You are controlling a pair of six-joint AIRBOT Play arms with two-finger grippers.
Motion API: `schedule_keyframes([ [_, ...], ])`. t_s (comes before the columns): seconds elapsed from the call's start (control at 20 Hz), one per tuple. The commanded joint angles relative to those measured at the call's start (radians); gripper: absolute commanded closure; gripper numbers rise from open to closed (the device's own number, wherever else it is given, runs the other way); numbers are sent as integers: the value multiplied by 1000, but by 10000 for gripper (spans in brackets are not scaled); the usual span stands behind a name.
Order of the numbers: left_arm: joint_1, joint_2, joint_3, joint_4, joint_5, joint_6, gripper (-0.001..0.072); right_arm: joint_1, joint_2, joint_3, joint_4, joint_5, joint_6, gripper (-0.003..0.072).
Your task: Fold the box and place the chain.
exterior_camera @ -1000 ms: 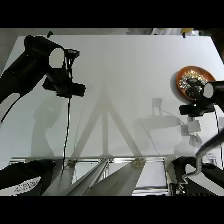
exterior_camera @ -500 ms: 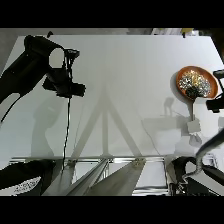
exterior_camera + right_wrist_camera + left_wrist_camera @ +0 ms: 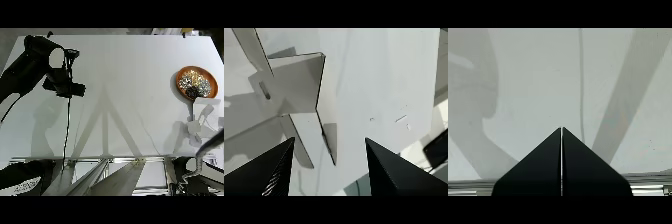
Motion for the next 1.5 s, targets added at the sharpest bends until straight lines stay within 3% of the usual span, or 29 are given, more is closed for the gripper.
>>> schedule_keyframes([
  [0.0,1,1,0,0,0,0,701,-32,-32,1,-8,-69,-35,272],
  [0.15,1,1,0,0,0,0,701,-33,-93,1,-50,-35,-4,328],
  [0.2,1,1,0,0,0,0,701,-33,-107,1,-37,-30,7,425],
  [0.25,1,1,0,0,0,0,701,-27,-109,1,-11,-22,6,630],
  [0.3,1,1,0,0,0,0,701,-11,-105,1,-3,-2,-7,670],
  [0.5,1,1,0,0,1,0,701,156,18,0,72,31,-10,670],
  [0.7,1,1,0,0,0,0,701,357,174,-20,377,79,-54,671],
  [0.9,1,1,0,0,0,0,701,511,369,-158,525,40,-50,671],
  [1.15,1,1,0,0,0,0,701,602,618,-352,700,-70,-2,671],
  [1.45,1,1,0,0,1,0,701,639,705,-512,745,-72,-3,671],
])
